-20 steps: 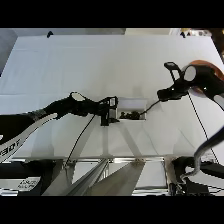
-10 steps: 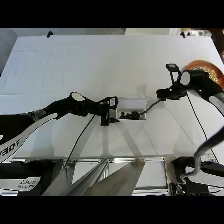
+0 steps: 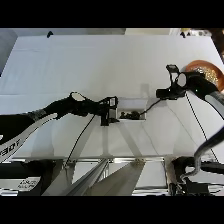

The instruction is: Fold the box and place the chain.

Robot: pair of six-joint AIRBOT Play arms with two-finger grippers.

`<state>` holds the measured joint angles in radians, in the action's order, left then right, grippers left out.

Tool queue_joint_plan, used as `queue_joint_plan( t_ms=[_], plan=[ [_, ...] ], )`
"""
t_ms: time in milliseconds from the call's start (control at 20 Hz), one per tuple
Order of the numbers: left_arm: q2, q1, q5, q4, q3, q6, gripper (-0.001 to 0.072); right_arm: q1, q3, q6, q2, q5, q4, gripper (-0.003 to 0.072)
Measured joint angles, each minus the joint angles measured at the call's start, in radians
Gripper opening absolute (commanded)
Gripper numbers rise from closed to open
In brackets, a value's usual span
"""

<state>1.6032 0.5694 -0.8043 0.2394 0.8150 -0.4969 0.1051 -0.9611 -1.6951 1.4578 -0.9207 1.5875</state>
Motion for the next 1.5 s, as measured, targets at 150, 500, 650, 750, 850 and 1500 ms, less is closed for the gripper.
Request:
queue_joint_plan(
  t_ms=[150,500,650,750,850,1500],
  plan=[
    [0.0,0.0,0.0,0.0,0.0,0.0,0.0135,0.0,0.0,-0.003,0.013,0.001,0.003,0.0098],
    [0.0,0.0,0.0,0.0,0.0,0.0,0.0135,0.0,0.0,-0.004,0.021,0.012,0.007,0.0031],
    [0.0,0.0,0.0,0.0,0.0,0.0,0.0135,0.0,0.0,-0.003,0.022,0.019,0.007,0.0017],
    [0.0,0.0,0.0,0.0,0.0,0.0,0.0135,0.0,0.0,0.001,0.022,0.021,0.01,0.0017],
    [0.0,0.0,0.0,0.0,0.0,0.0,0.0135,0.0,0.0,0.02,0.022,0.022,0.011,0.0016],
    [0.0,0.0,0.0,0.0,0.0,0.0,0.0135,0.0,0.002,0.252,-0.321,-0.291,-0.162,0.0016]
  ],
)
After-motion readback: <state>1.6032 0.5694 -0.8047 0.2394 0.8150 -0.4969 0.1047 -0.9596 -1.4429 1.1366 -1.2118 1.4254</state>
